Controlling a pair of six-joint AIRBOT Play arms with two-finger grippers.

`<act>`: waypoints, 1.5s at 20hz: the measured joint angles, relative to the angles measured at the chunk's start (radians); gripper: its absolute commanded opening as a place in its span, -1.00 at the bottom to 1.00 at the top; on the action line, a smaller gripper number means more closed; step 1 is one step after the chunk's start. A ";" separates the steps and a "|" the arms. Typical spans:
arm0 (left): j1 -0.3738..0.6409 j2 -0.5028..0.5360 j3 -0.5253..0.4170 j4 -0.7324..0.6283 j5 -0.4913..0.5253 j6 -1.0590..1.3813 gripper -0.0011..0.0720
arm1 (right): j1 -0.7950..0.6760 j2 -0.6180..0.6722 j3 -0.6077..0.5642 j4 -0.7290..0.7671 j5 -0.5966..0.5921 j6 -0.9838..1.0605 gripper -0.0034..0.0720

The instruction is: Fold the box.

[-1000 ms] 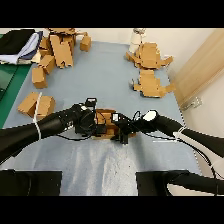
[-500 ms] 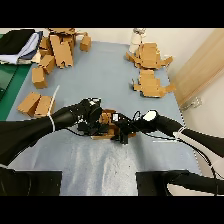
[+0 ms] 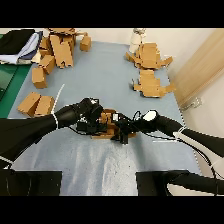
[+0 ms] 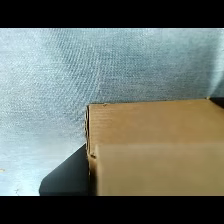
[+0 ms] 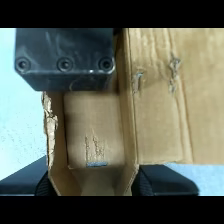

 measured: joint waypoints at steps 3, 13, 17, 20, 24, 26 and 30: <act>0.000 0.000 0.000 0.000 0.003 0.000 -0.94 | 0.000 0.000 0.000 -0.001 0.000 0.000 0.42; 0.000 0.026 0.005 -0.004 0.017 -0.008 0.44 | 0.000 0.000 0.000 -0.002 0.000 -0.002 0.42; 0.000 0.055 0.017 0.000 0.013 -0.011 0.44 | 0.000 0.000 0.000 -0.002 0.000 -0.002 0.42; 0.000 0.073 0.030 0.000 0.011 -0.010 0.44 | 0.000 0.000 0.000 -0.002 0.000 -0.002 0.42; 0.005 0.100 0.040 0.000 -0.001 -0.009 0.44 | 0.000 0.000 0.000 -0.002 0.000 -0.002 0.42; 0.014 0.109 0.042 0.003 -0.022 -0.006 0.44 | 0.000 0.000 0.000 -0.002 0.000 -0.002 0.42; 0.031 0.140 0.043 0.004 -0.047 -0.003 0.44 | 0.000 0.000 0.000 -0.002 0.000 -0.002 0.42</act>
